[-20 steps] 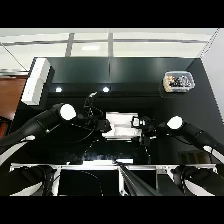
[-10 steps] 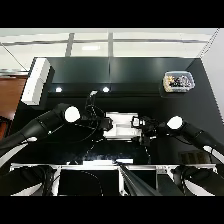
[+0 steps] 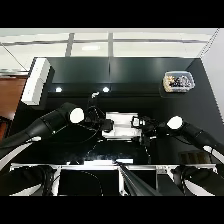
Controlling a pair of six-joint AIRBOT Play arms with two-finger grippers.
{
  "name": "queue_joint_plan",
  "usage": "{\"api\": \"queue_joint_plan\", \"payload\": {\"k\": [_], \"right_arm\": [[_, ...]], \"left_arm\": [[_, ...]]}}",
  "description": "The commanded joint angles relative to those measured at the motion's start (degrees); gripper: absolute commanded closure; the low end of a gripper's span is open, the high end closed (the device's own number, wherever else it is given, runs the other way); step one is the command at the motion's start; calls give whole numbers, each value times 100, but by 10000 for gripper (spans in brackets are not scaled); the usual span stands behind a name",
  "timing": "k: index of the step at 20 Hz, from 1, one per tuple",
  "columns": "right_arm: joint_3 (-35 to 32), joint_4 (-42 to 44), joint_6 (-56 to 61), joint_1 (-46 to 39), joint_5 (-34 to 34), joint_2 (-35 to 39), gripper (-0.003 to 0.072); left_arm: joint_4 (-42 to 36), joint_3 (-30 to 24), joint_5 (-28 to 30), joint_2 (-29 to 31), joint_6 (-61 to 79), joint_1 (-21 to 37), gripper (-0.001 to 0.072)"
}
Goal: Fold the box and place the chain.
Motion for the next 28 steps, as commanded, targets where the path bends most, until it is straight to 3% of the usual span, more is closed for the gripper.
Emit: {"api": "queue_joint_plan", "payload": {"k": [1,7,19,28], "right_arm": [[4,0,2,0,0,2,617],[4,0,2,0,0,2,617],[4,0,2,0,-15,2,617],[4,2,2,0,-15,0,617]], "left_arm": [[173,175,-33,-251,-164,-105,215],[531,422,-170,-448,-525,-190,215],[2271,1266,-1432,-1075,-2286,-809,215],[2098,1298,-1276,-1248,-2546,-811,215]]}}
